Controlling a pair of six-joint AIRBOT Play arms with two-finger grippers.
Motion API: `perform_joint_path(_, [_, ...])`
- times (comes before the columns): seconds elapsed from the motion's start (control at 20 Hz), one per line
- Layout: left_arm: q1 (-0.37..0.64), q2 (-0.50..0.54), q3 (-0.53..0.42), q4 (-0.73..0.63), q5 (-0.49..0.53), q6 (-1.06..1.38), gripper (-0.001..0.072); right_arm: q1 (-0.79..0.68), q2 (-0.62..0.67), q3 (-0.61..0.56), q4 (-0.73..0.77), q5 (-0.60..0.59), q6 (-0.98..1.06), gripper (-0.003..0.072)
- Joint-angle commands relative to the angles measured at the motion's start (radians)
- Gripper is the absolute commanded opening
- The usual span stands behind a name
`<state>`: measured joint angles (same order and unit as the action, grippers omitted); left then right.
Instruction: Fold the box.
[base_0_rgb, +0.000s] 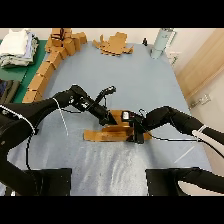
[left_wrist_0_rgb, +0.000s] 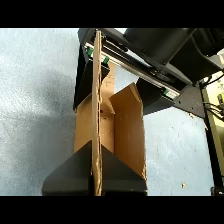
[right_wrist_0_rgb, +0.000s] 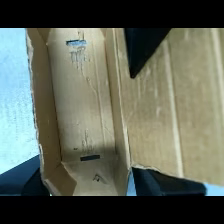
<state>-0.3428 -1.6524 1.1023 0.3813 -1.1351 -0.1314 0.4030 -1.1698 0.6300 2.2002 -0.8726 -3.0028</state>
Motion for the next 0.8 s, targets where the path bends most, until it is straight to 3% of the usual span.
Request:
perform_joint_path(0.0, [0.0, -0.001, 0.0, 0.0, 0.0, 0.0, 0.0013, 0.0, -0.005, 0.0, 0.004, 0.0, 0.001, 0.0694])
perform_joint_path(0.05, [0.0, -0.001, 0.0, 0.0, 0.0, 0.0, 0.0013, 0.0, -0.005, 0.0, 0.003, -0.002, 0.001, 0.0655])
perform_joint_path(0.1, [0.0, -0.001, 0.0, 0.0, 0.0, 0.0, 0.0013, 0.0, -0.005, 0.0, 0.003, -0.012, 0.001, 0.0497])
perform_joint_path(0.15, [0.0, -0.001, 0.0, 0.0, 0.0, 0.0, 0.0013, 0.0, -0.005, 0.0, 0.002, -0.018, 0.001, 0.0476])
perform_joint_path(0.45, [0.0, -0.001, 0.0, 0.0, 0.0, 0.0, 0.0013, 0.0, -0.005, -0.01, -0.004, -0.019, 0.001, 0.049])
perform_joint_path(0.5, [0.0, -0.001, 0.0, 0.0, 0.0, 0.0, 0.0013, 0.0, -0.005, -0.014, -0.004, -0.018, 0.001, 0.0544])
perform_joint_path(0.75, [0.0, -0.001, 0.0, 0.0, 0.0, 0.0, 0.0013, 0.0, -0.006, -0.019, -0.005, -0.007, 0.0, 0.0544])
